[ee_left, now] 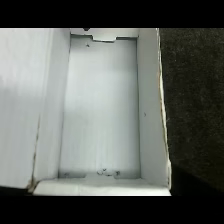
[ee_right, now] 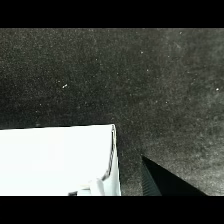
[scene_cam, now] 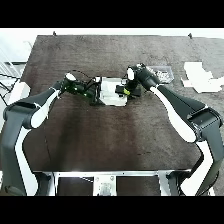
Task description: Fold the box and place the chain.
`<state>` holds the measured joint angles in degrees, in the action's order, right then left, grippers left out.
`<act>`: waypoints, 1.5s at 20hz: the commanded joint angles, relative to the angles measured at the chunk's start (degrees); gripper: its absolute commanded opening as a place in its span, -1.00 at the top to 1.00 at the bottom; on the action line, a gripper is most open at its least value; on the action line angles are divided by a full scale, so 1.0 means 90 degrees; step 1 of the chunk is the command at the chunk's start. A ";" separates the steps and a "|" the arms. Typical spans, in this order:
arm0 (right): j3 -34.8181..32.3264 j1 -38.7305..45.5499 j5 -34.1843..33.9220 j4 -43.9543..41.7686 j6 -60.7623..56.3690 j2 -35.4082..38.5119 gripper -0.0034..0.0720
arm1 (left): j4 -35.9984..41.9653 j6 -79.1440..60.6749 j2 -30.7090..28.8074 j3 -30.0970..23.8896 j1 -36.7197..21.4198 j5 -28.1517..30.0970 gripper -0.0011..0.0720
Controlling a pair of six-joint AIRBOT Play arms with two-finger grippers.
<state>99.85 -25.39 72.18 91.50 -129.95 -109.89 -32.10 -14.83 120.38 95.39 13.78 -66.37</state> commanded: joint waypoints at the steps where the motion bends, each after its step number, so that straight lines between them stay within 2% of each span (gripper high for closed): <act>1: 0.0005 -0.0002 0.0180 0.0007 0.0015 0.0000 -0.23 | -0.0002 -0.0005 0.0000 0.0002 0.0000 -0.0002 -0.75; 2: 0.0005 -0.0002 0.0274 0.0010 0.0015 0.0000 -0.21 | -0.0002 -0.0007 0.0000 0.0002 0.0000 -0.0002 -0.75; 3: 0.0005 -0.0002 0.0355 0.0010 0.0015 0.0000 -0.06 | -0.0002 -0.0007 0.0000 0.0002 0.0000 -0.0002 -0.75; 5: 0.0005 -0.0002 0.0474 0.0007 0.0012 0.0000 -0.02 | -0.0002 -0.0005 0.0000 0.0002 0.0000 -0.0002 -0.75; 7: 0.0005 -0.0007 0.0520 0.0005 0.0007 0.0000 0.26 | -0.0002 -0.0007 0.0000 0.0002 0.0000 -0.0002 -0.75; 8: 0.0005 -0.0007 0.0517 0.0005 0.0005 0.0000 0.27 | -0.0002 -0.0007 0.0000 0.0002 0.0000 -0.0002 -0.75; 10: 0.0005 -0.0027 0.0488 -0.0002 0.0002 -0.0002 0.44 | -0.0002 -0.0007 0.0000 0.0002 0.0000 0.0000 -0.75; 11: 0.0005 -0.0027 0.0457 -0.0027 0.0005 -0.0005 0.64 | -0.0002 -0.0005 0.0000 0.0002 0.0000 -0.0002 -0.75; 13: 0.0005 -0.0027 0.0330 -0.0068 0.0005 -0.0005 0.87 | -0.0002 -0.0007 0.0000 0.0002 0.0000 -0.0002 -0.75; 16: 0.0005 -0.0027 0.0078 -0.0068 0.0005 -0.0007 0.88 | -0.0002 -0.0005 0.0000 0.0002 -0.0002 -0.0002 -0.75; 21: 0.0005 -0.0015 0.0078 -0.0002 0.0007 -0.0005 0.87 | -0.0002 -0.0005 0.0000 0.0002 0.0000 -0.0002 -0.75; 23: 0.0005 -0.0015 0.0078 0.0010 0.0007 -0.0005 0.48 | -0.0002 -0.0007 0.0000 0.0002 0.0000 -0.0002 -0.75; 25: 0.0005 -0.0015 0.0078 0.0010 0.0007 -0.0005 0.53 | -0.0002 -0.0007 0.0000 0.0002 -0.0002 -0.0002 -0.75; 29: 0.0005 -0.0015 0.0078 0.0007 0.0007 -0.0005 0.47 | -0.0002 -0.0007 0.0000 0.0002 0.0000 -0.0002 -0.75; 30: 0.0007 -0.0015 0.0078 0.0007 0.0007 -0.0005 0.20 | -0.0002 -0.0005 0.0000 0.0002 -0.0002 -0.0002 -0.75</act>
<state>99.85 -25.52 72.84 91.57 -129.97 -109.91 -32.10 -14.81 120.38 95.39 13.80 -66.35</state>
